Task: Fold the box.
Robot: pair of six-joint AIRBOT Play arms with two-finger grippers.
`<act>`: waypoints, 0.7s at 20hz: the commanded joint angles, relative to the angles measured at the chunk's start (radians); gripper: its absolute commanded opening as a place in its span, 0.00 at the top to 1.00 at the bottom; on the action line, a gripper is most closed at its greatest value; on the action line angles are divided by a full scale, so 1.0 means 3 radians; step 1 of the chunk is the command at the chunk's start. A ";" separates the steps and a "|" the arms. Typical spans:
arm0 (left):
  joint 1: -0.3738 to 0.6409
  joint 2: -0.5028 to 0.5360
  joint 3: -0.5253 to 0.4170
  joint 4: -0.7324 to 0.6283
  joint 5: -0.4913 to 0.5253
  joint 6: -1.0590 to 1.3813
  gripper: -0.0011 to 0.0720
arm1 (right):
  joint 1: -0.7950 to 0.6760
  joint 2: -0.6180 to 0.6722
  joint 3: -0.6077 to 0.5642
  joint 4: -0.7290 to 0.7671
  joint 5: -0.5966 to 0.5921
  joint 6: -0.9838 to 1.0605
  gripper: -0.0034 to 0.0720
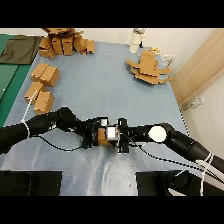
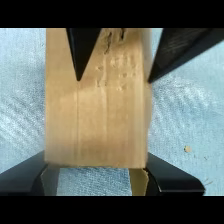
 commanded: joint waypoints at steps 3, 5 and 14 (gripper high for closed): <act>0.0003 -0.0001 0.0000 0.0000 0.0004 0.0001 0.59 | 0.0004 -0.0023 -0.0001 -0.0108 -0.0014 -0.0015 0.43; 0.0003 -0.0001 0.0000 0.0000 -0.0003 0.0000 0.59 | 0.0004 -0.0023 -0.0001 -0.0127 -0.0038 -0.0015 0.44; 0.0003 -0.0001 0.0000 -0.0003 -0.0006 -0.0001 0.55 | 0.0004 -0.0014 0.0000 -0.0127 -0.0032 -0.0013 0.70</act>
